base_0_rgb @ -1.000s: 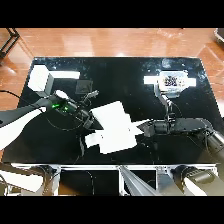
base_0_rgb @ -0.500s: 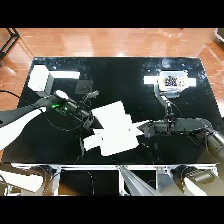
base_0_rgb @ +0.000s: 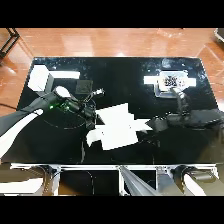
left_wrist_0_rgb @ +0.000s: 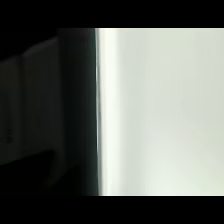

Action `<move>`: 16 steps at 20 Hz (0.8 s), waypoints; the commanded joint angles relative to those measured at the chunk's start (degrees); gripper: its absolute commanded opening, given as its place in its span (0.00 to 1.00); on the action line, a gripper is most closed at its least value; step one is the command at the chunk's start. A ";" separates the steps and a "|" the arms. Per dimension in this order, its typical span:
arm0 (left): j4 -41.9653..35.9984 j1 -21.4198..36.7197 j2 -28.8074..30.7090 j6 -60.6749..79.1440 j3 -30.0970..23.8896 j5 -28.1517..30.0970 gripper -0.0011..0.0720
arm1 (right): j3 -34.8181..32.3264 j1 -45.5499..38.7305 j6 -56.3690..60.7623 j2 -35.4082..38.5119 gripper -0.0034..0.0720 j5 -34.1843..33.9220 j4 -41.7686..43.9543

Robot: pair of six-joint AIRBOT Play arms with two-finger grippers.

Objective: Fold the box and place the chain.

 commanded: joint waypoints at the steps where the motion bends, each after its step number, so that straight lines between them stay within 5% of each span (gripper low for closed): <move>1: 7.69 -1.42 6.03 1.14 0.00 10.58 0.04 | 6.29 -9.60 -1.33 1.73 0.98 -12.20 -8.55; 5: 13.11 -5.60 7.13 10.08 -0.61 12.55 0.04 | 6.25 -10.84 -6.43 2.19 0.98 -10.62 -17.90; 9: 14.25 -10.29 9.94 9.77 -4.74 21.68 0.04 | 6.27 -10.84 -6.01 2.19 0.98 -5.99 -20.92; 13: 14.49 -13.07 16.24 9.75 -15.13 35.45 0.04 | 5.20 -9.84 -9.29 2.16 0.98 -5.68 -12.79; 16: 14.53 -13.09 16.76 9.79 -18.43 35.50 0.05 | 0.57 -5.14 -20.61 2.16 0.98 -5.42 -6.27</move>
